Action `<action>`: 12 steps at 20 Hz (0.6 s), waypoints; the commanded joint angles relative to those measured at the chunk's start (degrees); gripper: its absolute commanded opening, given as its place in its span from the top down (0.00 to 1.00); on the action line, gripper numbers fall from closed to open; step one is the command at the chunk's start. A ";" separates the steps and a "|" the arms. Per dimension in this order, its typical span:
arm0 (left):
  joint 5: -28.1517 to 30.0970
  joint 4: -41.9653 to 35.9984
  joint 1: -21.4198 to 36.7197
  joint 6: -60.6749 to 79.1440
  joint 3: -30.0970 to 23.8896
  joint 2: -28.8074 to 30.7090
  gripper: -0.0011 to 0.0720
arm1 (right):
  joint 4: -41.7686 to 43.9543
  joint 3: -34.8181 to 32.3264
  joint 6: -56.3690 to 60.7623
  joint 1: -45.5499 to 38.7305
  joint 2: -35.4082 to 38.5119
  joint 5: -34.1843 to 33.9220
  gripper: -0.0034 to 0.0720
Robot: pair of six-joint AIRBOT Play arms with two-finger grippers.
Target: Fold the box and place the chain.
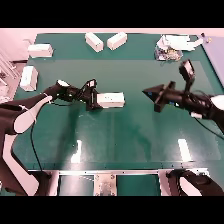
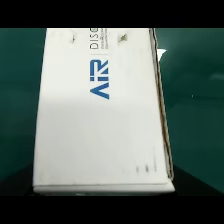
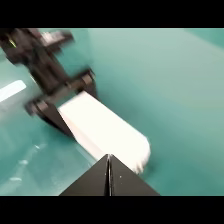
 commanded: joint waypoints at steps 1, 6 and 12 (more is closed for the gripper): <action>-0.02 0.00 0.00 0.00 -0.02 0.02 0.47 | -0.87 -9.73 0.70 -6.12 6.78 -1.64 0.94; 1.11 -0.59 0.00 -0.02 0.02 0.04 0.97 | -1.31 -12.09 0.70 -7.89 7.08 -1.81 0.94; 11.30 -0.96 0.63 -8.52 -0.04 5.22 0.97 | -1.31 -12.09 0.70 -7.91 7.08 -1.86 0.94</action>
